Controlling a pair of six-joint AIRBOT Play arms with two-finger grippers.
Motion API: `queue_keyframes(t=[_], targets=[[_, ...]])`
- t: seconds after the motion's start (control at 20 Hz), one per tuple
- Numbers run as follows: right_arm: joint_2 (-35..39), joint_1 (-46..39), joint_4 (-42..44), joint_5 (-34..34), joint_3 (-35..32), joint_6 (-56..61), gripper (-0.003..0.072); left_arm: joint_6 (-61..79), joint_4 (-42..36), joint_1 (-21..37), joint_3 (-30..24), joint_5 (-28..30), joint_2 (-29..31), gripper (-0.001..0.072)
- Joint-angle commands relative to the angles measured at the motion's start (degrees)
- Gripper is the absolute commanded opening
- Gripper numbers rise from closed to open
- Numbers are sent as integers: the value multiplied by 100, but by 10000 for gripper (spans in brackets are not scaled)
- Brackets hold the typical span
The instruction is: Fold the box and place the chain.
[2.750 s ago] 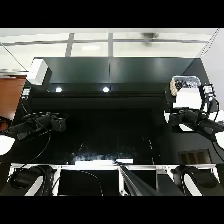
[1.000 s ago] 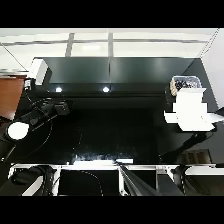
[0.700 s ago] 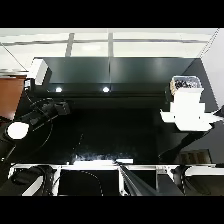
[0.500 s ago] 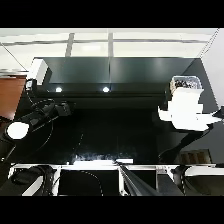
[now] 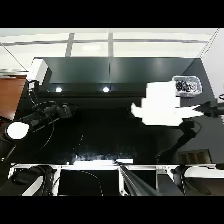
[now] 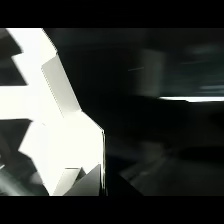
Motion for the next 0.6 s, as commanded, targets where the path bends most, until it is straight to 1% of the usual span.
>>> queue_keyframes(t=[0.0, 0.1, 0.25, 0.3, 0.35, 0.4, 0.45, 0.55], targets=[[664, 780, 809, -76, -1108, -79, 9, 4, -17, -4, 7, -457, -2, 711], [1292, 1381, 1272, -498, -1915, -205, 9, 4, -63, -26, 0, -682, -2, 710], [2253, 2369, 2083, -1403, -3248, -737, 10, 24, -125, -330, 2, -509, -31, 710], [2531, 2693, 2317, -1753, -3587, -857, 10, 24, -216, -452, 15, -553, -101, 705], [2778, 3027, 2483, -2114, -3866, -883, 10, 66, -404, -481, 59, -769, -264, 706], [2942, 3329, 2524, -2391, -4028, -879, 11, 468, -754, -472, 151, -1060, -525, 706], [2990, 3567, 2500, -2531, -4079, -876, 11, 1021, -1161, -417, 269, -1287, -800, 706], [2988, 3871, 2505, -2693, -4081, -861, 11, 2118, -2328, -50, 535, -1722, -1405, 706]])
